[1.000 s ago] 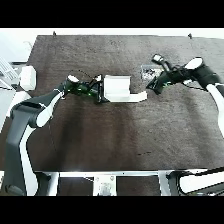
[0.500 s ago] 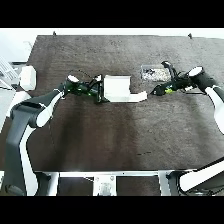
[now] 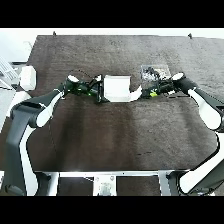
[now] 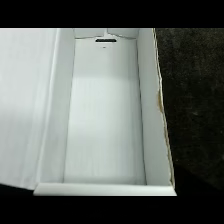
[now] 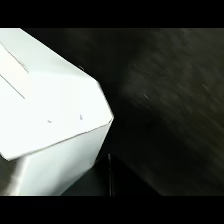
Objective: Fold the box and place the chain.
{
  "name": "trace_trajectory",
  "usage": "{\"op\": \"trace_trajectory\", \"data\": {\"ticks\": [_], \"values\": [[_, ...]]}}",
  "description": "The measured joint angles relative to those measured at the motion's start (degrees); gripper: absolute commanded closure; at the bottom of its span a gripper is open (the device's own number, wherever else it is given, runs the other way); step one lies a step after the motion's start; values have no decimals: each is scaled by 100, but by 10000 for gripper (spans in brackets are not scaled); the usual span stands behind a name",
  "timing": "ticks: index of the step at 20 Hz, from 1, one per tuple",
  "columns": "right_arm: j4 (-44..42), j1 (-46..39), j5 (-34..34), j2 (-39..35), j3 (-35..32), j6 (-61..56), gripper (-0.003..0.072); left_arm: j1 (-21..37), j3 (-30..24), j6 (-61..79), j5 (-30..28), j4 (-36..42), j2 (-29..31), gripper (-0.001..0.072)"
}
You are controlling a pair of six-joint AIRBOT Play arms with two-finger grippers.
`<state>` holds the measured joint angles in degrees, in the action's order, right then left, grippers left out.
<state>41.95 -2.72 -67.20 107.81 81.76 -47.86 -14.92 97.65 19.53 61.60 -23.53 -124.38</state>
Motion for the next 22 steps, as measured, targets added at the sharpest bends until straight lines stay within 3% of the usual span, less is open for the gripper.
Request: {"op": "trace_trajectory", "data": {"ticks": [7, 9, 12, 14, 19, 22], "values": [[-339, 188, -13, -162, 57, -9, 669, 0, 0, 0, -2, 0, 0, 248], [-363, 205, -13, -221, 59, -15, 520, 0, 0, 0, -2, 0, 0, 248], [-468, 227, -15, -286, 61, -15, 473, 0, 0, 0, -2, 0, 0, 248], [-568, 227, -13, -306, 61, -17, 399, 0, 0, 0, -2, 0, 0, 249], [-710, 271, -13, -321, 61, -15, 384, 0, 0, 0, -2, 0, 0, 248], [-748, 361, 0, -321, 61, -15, 216, 0, 0, 0, -2, 0, 0, 248]]}}
